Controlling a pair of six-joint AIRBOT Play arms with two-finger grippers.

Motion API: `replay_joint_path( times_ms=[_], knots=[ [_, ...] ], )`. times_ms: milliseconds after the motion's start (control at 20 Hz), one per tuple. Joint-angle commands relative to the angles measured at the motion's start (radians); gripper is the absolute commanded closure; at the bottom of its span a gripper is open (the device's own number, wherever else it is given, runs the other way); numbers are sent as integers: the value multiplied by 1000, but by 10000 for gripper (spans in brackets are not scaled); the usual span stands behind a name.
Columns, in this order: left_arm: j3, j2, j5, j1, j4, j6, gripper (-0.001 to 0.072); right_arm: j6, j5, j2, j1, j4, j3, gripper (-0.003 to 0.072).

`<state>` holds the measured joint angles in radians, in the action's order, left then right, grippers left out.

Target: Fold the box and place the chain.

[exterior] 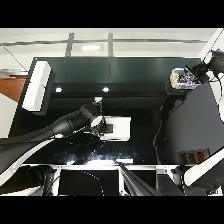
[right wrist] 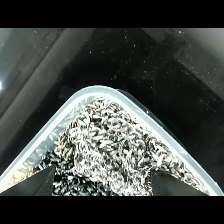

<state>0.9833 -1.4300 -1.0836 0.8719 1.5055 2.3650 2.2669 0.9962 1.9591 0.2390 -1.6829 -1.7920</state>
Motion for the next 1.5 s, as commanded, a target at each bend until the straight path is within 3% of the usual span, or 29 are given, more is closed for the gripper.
replay_joint_path(
  times_ms=[0,50,100,200,500,800,1100,1450],
  knots=[
    [0,0,0,0,0,0,679,7,-15,7,2,5,0,112],
    [0,0,0,0,0,0,679,6,-18,7,3,5,-1,214],
    [0,0,1,0,0,0,679,-6,-16,6,4,8,-2,563],
    [0,0,0,0,0,0,679,-57,-5,3,4,8,-2,645],
    [0,0,1,0,0,0,679,-182,16,-62,35,39,-2,648],
    [0,0,1,0,0,0,679,-480,26,-210,102,270,-2,649],
    [0,0,2,0,0,0,679,-723,90,-428,103,464,-2,649],
    [0,0,1,0,0,0,679,-800,126,-723,101,516,-2,649]
  ],
)
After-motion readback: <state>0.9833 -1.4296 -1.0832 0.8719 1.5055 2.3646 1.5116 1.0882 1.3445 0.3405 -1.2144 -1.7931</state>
